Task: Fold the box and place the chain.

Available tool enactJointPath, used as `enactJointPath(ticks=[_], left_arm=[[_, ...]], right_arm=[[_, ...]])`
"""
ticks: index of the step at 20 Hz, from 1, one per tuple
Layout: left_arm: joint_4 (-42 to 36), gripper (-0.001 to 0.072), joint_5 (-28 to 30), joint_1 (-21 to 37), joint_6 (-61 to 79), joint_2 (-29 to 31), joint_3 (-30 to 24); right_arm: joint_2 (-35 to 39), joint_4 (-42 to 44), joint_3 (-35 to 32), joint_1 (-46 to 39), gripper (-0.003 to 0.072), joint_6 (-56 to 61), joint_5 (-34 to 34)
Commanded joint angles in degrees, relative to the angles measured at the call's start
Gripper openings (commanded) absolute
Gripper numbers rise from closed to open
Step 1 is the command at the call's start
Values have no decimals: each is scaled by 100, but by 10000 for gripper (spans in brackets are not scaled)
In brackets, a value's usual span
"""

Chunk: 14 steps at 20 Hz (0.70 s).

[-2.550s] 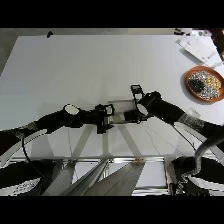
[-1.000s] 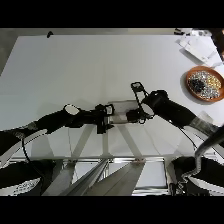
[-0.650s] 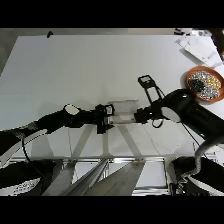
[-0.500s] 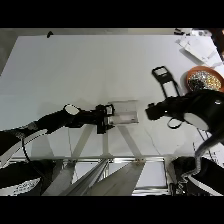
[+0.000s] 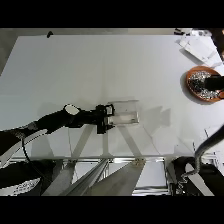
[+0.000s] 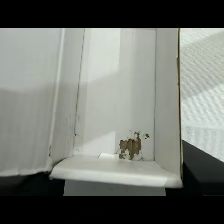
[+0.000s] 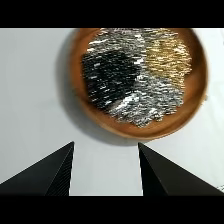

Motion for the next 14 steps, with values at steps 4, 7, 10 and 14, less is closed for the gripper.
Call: enactJointPath(ticks=[4,7,10,14], left_arm=[[0,272,0,0,0,0,-2],[0,272,-2,0,-2,0,-2],[0,272,0,0,-2,0,-2],[0,272,0,0,-2,0,-2]], right_arm=[[-2179,2651,664,-2398,424,-2194,-1036],[-3543,2695,1508,-2288,530,-2179,-595],[-4376,2739,1897,-2090,529,-2181,-457],[-4791,2754,1897,-1700,529,-2343,-544]])
